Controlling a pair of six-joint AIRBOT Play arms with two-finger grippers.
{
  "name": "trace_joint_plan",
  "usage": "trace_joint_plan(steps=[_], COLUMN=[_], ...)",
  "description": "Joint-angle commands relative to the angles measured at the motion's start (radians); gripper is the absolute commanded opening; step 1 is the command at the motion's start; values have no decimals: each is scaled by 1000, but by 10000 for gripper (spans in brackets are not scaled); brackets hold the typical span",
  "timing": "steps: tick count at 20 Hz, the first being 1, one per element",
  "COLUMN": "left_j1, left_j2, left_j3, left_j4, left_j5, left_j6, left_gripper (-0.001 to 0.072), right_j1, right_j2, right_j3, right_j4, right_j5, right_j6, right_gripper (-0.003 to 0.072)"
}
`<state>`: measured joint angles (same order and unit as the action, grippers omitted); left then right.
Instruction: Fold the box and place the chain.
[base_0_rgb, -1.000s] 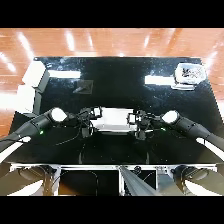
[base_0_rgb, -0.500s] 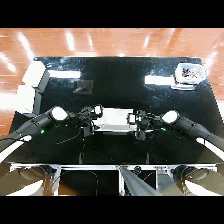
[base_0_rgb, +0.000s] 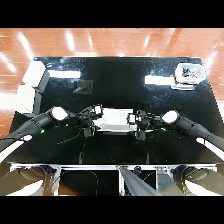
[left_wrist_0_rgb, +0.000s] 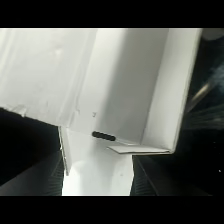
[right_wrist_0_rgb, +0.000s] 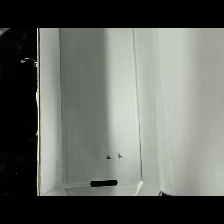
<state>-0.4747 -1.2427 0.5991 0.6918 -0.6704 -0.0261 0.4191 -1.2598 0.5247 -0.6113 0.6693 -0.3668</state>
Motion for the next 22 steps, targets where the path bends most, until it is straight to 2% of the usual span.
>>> trace_joint_plan(steps=[1,6,8,22], left_j1=[0,0,0,-50], left_j2=[-14,-30,-34,-63], left_j3=[1,1,2,6], left_j4=[-2,-96,-113,-208], left_j5=[-22,-17,-13,-10], left_j6=[-4,-3,-3,46], left_gripper=[506,494,428,428], right_j1=[1,1,1,1], right_j2=[1,1,1,1], right_j3=[0,0,0,0], right_j4=[0,0,0,0], right_j5=[0,0,0,0], right_j6=[0,0,0,0], right_gripper=[625,625,625,625])
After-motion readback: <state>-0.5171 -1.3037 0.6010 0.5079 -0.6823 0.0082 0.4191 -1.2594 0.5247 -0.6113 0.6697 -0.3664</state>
